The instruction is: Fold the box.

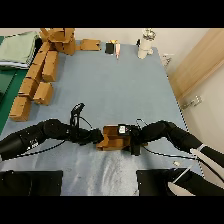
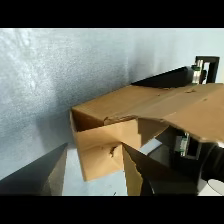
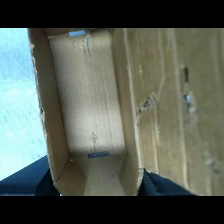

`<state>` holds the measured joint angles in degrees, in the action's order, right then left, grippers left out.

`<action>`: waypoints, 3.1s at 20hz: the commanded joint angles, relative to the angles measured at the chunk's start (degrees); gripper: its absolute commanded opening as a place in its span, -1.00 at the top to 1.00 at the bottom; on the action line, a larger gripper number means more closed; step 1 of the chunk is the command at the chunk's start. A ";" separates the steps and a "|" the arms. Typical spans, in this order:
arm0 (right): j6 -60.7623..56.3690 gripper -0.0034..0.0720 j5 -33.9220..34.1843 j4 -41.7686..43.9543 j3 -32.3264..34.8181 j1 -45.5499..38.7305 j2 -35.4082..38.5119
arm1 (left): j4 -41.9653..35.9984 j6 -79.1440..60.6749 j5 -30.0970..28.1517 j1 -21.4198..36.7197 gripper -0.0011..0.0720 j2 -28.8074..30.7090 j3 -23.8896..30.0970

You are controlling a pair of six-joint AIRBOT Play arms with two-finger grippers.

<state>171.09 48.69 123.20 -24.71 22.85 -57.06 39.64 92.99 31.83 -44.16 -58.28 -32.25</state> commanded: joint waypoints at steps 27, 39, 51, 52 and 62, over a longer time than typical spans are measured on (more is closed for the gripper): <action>-0.02 -0.43 0.00 0.02 0.02 0.00 -0.02 | 39.21 43.10 18.67 -15.87 -0.47 -22.75 -26.14; -0.02 -0.43 0.00 0.02 0.02 0.00 -0.02 | 33.16 36.41 21.42 -14.97 -0.48 -22.21 -26.18; -0.02 -0.43 0.00 0.02 0.02 0.00 -0.02 | 26.47 31.89 22.10 -10.47 -0.93 -21.38 -26.25; 0.00 -0.43 0.00 0.02 0.02 0.00 -0.02 | 26.34 31.85 22.67 -10.32 -0.93 -21.38 -26.25; -0.02 -0.43 -0.02 0.02 0.02 0.00 -0.02 | 20.59 25.90 27.04 -6.64 -0.93 -20.76 -26.25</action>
<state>171.06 48.69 123.22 -24.71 22.85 -57.08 61.82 120.81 57.54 -51.72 -79.40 -58.46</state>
